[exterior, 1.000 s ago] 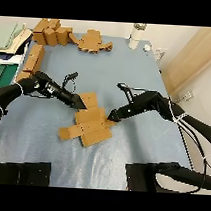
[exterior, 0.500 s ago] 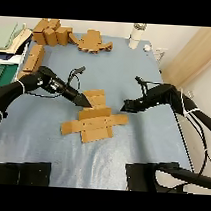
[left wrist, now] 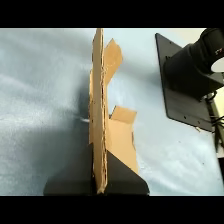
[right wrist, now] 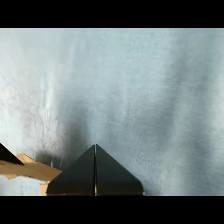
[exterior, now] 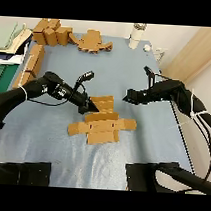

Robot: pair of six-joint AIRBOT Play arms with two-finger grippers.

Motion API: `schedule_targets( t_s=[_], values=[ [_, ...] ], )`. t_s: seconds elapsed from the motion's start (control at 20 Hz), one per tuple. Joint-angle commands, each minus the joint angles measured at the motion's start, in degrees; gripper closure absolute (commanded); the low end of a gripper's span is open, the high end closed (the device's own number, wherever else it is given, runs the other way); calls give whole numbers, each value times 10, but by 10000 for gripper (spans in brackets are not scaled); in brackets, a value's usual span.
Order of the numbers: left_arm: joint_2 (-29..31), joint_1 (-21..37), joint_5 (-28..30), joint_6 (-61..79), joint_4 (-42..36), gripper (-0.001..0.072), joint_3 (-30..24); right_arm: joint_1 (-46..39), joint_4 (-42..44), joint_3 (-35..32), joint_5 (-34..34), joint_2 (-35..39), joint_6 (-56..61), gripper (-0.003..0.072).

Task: Fold the box.

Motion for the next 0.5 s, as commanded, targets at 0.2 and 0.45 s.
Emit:
schedule_targets(
  t_s=[0.2, 0.45],
  values=[
    [21, -24, 65, 81, -12, 702, -69, 76, -92, -9, 68, 18, 65, 682],
    [21, -43, 65, 60, 16, 701, -73, 94, -99, -9, 81, 19, 68, 682]
  ],
)
